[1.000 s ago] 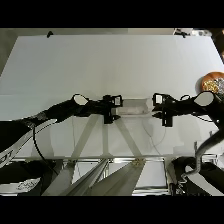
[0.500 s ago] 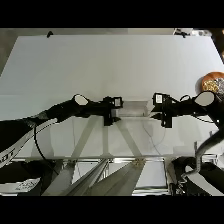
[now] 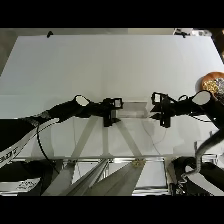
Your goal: Fold the box and place the chain.
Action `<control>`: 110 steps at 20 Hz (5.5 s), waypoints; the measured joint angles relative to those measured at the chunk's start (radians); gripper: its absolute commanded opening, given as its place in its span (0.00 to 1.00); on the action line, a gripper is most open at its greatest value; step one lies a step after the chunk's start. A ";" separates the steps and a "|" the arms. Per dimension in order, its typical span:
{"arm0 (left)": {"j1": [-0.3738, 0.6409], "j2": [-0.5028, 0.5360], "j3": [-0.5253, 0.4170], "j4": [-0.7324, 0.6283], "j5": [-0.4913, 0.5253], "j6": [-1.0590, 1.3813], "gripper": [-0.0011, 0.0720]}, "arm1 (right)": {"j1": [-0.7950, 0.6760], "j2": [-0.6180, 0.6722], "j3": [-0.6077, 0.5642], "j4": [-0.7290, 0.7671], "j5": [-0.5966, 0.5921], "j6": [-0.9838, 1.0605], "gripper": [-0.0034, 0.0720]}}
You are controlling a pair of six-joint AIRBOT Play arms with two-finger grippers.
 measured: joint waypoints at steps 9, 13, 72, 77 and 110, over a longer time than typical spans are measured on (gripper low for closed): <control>0.000 -0.003 0.000 0.000 -0.001 0.000 0.69 | 0.000 -0.015 0.000 0.011 -0.003 -0.002 0.42; 0.000 -0.003 0.000 0.000 -0.003 0.000 0.69 | 0.000 -0.015 0.000 0.011 -0.008 -0.003 0.44; 0.000 -0.004 0.000 0.001 -0.014 0.001 0.70 | 0.000 -0.051 -0.007 0.215 -0.039 -0.119 0.06; 0.000 -0.004 0.000 0.001 -0.014 0.001 0.70 | 0.003 0.034 -0.007 0.278 0.004 -0.039 0.06; 0.000 -0.004 0.000 0.001 -0.014 0.001 0.70 | 0.060 0.049 0.010 0.144 -0.247 0.320 0.35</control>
